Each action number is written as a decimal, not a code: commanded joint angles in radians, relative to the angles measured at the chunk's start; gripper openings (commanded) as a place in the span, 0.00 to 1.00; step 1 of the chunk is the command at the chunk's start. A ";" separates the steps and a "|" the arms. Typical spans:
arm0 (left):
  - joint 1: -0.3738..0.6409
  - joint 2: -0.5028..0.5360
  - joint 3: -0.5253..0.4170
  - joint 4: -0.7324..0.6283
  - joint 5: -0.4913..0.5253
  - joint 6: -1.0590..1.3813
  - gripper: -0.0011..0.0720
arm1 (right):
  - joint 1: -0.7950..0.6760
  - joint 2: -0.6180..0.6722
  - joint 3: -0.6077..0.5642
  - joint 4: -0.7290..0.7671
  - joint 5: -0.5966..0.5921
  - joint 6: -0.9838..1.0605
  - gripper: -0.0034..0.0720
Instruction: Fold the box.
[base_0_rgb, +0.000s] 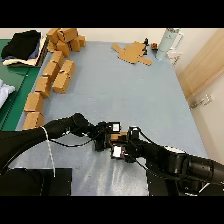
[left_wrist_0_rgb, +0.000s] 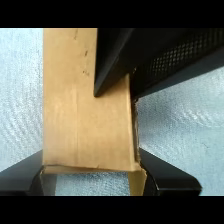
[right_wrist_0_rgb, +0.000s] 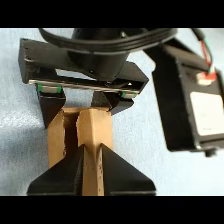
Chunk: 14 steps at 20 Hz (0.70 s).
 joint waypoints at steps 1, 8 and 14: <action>0.001 0.000 0.001 0.000 0.000 0.000 0.44 | 0.001 -0.001 0.000 0.015 -0.003 0.000 0.25; 0.001 0.000 0.001 0.000 0.000 0.000 0.44 | 0.002 -0.021 0.000 0.076 -0.001 -0.010 0.24; 0.001 0.000 0.001 0.000 0.000 0.000 0.44 | 0.001 -0.030 -0.003 0.174 -0.003 -0.068 0.24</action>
